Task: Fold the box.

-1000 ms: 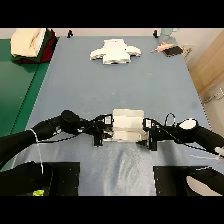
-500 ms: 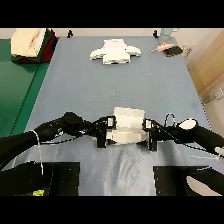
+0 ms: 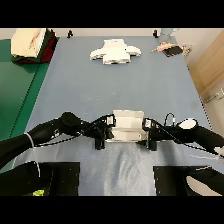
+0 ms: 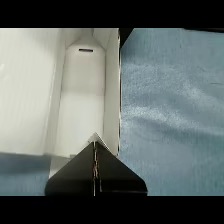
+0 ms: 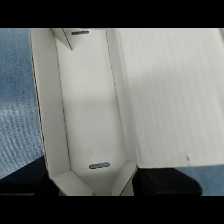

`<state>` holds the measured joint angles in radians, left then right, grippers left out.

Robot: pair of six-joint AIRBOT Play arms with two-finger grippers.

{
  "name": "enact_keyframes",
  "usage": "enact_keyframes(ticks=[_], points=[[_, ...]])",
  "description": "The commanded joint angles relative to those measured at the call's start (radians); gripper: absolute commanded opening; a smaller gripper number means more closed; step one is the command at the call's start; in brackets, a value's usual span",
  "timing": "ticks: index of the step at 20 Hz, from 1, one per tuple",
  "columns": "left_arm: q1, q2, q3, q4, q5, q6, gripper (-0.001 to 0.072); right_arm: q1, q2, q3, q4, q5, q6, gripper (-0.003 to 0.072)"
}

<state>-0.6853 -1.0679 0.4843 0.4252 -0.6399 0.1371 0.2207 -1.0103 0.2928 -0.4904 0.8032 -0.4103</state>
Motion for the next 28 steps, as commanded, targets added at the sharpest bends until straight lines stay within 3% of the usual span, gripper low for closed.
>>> enact_keyframes(ticks=[1, 5, 7, 10, 13, 15, 22, 25, 28], points=[[0.001, 0.122, 0.001, 0.321, -0.022, -0.425, 0.0017, 0.000, 0.001, 0.001, -0.003, 0.003, -0.002, 0.0516], [0.002, 0.365, 0.001, 0.526, -0.066, -0.933, 0.0017, 0.000, 0.001, 0.001, -0.002, 0.003, -0.002, 0.0516], [0.026, 0.473, 0.000, 0.677, -0.077, -1.298, 0.0017, 0.000, 0.001, 0.001, -0.003, 0.003, -0.002, 0.0516], [0.163, 0.504, -0.002, 0.867, -0.208, -1.829, 0.0017, 0.000, 0.001, 0.001, -0.003, 0.003, -0.002, 0.0516], [0.320, 0.442, -0.018, 0.731, -0.272, -1.823, 0.0017, 0.000, 0.001, 0.001, -0.003, 0.003, -0.002, 0.0516], [0.358, 0.368, -0.034, 0.581, -0.278, -1.706, 0.0016, 0.000, 0.001, 0.001, -0.003, 0.003, -0.002, 0.0516], [0.233, 0.082, -0.045, 0.338, -0.129, -1.553, 0.0016, 0.000, 0.001, 0.001, -0.003, 0.003, -0.002, 0.0516], [0.150, 0.070, -0.037, 0.253, -0.109, -1.506, 0.0015, 0.000, 0.001, 0.001, -0.003, 0.003, -0.002, 0.0516], [0.098, 0.122, -0.002, 0.252, -0.099, -1.509, 0.0016, 0.000, 0.001, 0.001, -0.003, 0.003, -0.002, 0.0516]])
